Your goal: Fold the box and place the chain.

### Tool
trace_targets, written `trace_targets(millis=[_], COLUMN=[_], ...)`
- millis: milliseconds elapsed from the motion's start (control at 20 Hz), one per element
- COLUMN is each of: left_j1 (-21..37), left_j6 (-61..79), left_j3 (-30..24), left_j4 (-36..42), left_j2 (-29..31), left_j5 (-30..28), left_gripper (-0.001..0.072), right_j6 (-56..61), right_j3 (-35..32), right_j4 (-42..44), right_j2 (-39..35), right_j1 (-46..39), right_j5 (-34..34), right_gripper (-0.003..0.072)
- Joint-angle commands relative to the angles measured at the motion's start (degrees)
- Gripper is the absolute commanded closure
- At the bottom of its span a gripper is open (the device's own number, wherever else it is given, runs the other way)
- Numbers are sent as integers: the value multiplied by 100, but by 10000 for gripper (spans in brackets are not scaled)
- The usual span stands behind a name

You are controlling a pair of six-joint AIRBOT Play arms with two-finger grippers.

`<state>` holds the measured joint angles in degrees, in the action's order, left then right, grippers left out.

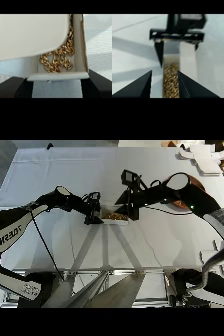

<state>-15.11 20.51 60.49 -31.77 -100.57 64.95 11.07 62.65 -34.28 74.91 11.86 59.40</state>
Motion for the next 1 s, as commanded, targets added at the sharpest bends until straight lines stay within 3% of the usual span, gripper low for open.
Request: trace_targets(millis=[0, 250, 400, 500, 650, 750, 950], left_j1=[0, 0, 0, 0, 0, 0, 0], left_j6=[0, 0, 0, 0, 0, 0, 0], left_j3=[-2, -2, -2, -2, -2, -2, -2], left_j4=[0, 0, 0, 0, 0, 0, 0], left_j2=[-2, -2, -2, -2, -2, -2, -2], left_j5=[-2, -2, -2, -2, -2, -2, -2], left_gripper=[452, 452, 452, 452, 452, 452, 452], right_j6=[1145, 2164, 2203, 2065, 1462, 1220, 1215], right_j3=[483, 833, 833, 831, 831, 824, 492], right_j4=[111, -7, -42, -57, -271, -898, -2044], right_j2=[181, 1314, 1814, 1884, 1840, 1777, 1331], right_j1=[-98, -435, -361, -293, -227, -109, 190], right_j5=[-557, 155, 1034, 1231, 1193, 1099, 146], right_gripper=[346, 348, 349, 348, 348, 348, 347])
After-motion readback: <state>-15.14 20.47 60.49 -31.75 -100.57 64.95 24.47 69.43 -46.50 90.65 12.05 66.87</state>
